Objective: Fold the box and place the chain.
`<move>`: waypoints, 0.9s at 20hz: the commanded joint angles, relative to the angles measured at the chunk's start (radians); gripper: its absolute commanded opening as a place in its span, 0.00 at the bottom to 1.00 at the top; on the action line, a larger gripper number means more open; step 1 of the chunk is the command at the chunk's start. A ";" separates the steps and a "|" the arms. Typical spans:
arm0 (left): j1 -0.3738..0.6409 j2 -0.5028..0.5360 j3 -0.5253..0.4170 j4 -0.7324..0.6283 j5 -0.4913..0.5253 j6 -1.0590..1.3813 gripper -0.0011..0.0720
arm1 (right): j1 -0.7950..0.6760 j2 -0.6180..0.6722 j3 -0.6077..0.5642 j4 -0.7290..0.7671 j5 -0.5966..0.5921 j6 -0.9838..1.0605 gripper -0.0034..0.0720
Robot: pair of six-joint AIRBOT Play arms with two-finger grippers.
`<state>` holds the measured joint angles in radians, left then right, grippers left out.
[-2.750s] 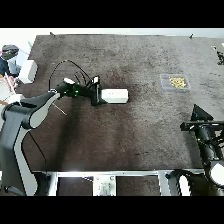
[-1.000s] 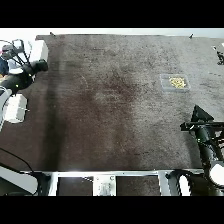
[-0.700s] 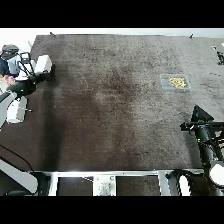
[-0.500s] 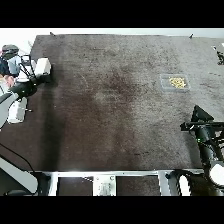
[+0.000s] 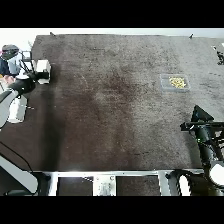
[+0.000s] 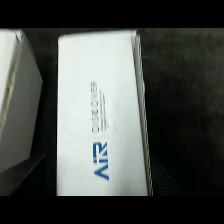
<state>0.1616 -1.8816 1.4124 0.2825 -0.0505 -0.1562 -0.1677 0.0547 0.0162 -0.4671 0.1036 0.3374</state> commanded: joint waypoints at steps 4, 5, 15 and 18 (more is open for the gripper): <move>0.000 0.243 0.027 0.006 -0.013 0.033 1.00 | 0.000 0.000 0.000 0.000 0.000 0.000 0.06; 0.000 0.311 0.027 0.006 -0.064 0.028 0.93 | 0.000 0.000 0.000 0.000 0.000 0.000 0.06; -0.069 1.024 -0.381 0.002 -0.135 0.000 0.02 | 0.000 0.000 0.000 0.000 0.000 0.000 0.06; -0.161 1.280 -0.690 0.000 0.034 -0.004 0.02 | 0.000 0.000 0.000 0.000 0.000 0.000 0.06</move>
<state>0.0677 -0.8257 0.9688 0.2840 -0.1604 -0.1577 -0.1677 0.0547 0.0162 -0.4667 0.1040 0.3370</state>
